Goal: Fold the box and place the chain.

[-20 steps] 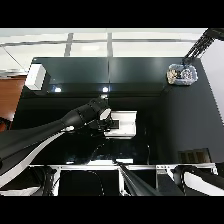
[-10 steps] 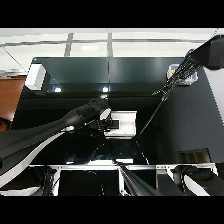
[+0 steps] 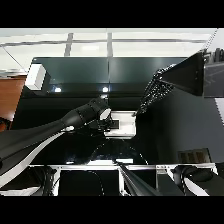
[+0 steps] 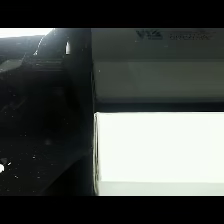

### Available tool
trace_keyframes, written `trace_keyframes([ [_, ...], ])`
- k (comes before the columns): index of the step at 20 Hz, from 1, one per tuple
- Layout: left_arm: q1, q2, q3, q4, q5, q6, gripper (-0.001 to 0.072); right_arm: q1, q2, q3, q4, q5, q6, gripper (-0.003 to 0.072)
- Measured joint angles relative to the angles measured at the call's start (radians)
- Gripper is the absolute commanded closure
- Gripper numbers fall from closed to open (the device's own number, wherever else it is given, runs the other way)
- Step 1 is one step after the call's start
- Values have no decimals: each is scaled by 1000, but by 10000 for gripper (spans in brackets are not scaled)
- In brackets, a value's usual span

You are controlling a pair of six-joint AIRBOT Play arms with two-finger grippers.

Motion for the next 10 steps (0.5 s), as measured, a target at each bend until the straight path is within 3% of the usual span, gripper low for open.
trace_keyframes([
  [10,0,0,0,0,0,0,685,21,0,0,55,-58,-7,674],
])
